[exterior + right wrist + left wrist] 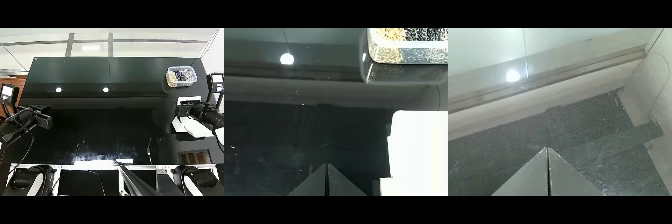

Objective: Fold the box and place the chain.

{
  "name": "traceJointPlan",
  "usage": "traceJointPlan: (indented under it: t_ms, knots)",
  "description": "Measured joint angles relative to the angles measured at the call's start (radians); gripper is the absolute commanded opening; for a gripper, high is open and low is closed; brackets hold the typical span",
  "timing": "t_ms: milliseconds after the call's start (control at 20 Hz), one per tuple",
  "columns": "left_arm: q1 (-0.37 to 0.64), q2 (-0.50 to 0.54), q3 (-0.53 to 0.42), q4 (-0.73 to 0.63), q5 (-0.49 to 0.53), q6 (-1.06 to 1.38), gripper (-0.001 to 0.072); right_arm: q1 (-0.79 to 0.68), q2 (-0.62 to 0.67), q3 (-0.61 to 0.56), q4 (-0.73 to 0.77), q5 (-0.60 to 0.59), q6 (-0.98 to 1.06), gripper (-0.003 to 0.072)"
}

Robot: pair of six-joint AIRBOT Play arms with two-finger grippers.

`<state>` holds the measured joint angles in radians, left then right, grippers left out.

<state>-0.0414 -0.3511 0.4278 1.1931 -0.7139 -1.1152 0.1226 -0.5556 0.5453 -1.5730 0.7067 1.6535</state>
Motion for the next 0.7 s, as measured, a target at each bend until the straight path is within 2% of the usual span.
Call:
traceJointPlan:
  t_ms: [700]
  knots:
    - [0.0,0.0,0.0,0.0,0.008,0.0,0.0032,0.0,0.0,0.0,-0.014,0.0,-0.024,0.0016]
